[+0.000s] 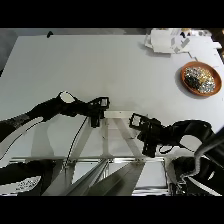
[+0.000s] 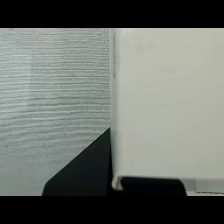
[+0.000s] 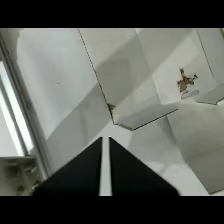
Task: Fold the box and place the chain.
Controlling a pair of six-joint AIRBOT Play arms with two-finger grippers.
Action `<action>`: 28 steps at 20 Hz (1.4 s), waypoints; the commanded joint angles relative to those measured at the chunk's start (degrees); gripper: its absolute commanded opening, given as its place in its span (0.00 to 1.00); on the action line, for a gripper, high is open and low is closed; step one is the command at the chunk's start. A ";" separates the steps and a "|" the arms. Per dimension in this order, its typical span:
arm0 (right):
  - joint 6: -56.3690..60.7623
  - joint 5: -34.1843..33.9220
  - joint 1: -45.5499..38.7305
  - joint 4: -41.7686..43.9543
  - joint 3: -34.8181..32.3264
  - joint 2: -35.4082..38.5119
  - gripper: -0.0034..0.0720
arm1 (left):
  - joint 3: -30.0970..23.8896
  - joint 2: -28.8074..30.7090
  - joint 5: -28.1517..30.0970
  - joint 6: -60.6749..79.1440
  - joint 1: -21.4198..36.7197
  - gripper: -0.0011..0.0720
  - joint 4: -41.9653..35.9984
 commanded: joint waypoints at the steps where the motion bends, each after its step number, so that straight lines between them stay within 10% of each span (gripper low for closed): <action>1: -7.43 -8.55 1.40 -0.92 -5.84 0.04 0.49 | 0.02 -0.02 -0.46 0.00 -0.02 0.03 0.00; 3: -11.34 -10.58 3.34 -3.43 -8.04 0.04 0.94 | 0.02 -0.02 -0.39 0.00 -0.02 0.03 0.00; 4: -12.50 -12.70 4.83 -5.14 -8.79 0.02 0.97 | 0.02 -0.02 -0.42 0.00 -0.02 0.03 0.00; 16: -12.68 -28.79 7.78 -7.58 -10.47 -7.82 0.96 | 0.02 -0.02 -0.68 0.00 -0.02 0.03 0.00; 28: -12.96 -24.65 -0.17 -7.67 -3.82 -7.82 0.96 | 0.02 -0.02 -0.63 0.00 -0.02 0.03 0.00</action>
